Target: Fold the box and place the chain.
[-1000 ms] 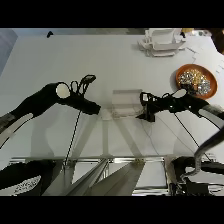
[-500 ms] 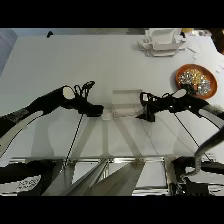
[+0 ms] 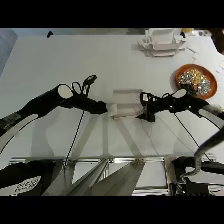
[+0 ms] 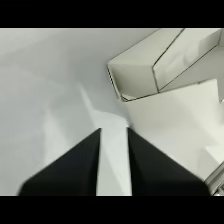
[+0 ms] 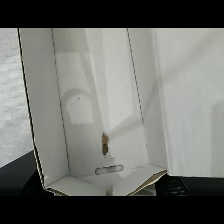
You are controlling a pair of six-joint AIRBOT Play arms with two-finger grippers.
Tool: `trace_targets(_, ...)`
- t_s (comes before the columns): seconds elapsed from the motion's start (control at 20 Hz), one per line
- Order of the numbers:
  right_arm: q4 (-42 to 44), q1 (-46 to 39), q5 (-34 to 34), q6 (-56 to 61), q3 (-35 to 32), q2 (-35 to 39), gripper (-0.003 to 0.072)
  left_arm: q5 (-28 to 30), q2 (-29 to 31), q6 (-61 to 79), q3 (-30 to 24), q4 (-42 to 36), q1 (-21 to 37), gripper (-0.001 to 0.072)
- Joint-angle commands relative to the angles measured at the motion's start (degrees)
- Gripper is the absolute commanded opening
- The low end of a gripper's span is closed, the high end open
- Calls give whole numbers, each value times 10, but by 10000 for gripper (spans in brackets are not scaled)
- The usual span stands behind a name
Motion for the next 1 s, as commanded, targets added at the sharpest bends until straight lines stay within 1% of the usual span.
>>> trace_targets(0.0,0,0,0,0,0,0,434,6,10,4,0,-15,-8,284)
trace_targets(0.3,0,0,0,0,0,0,434,17,10,4,0,-20,-31,285)
trace_targets(0.35,0,0,0,0,0,0,434,19,10,4,0,-20,-34,296)
trace_targets(0.4,0,0,0,0,0,0,434,24,10,4,0,-19,-37,357)
trace_targets(0.45,0,0,0,0,0,0,434,31,9,0,0,-18,-41,475)
trace_targets(0.5,0,0,0,0,0,0,434,40,7,-1,0,-19,-45,498)
trace_targets(0.65,0,0,0,0,0,0,434,47,-10,-46,15,-2,-63,498)
trace_targets(0.85,0,0,0,0,0,0,434,45,-32,-132,56,58,-89,497)
trace_targets(0.95,0,0,0,0,0,0,434,34,-36,-191,75,102,-93,496)
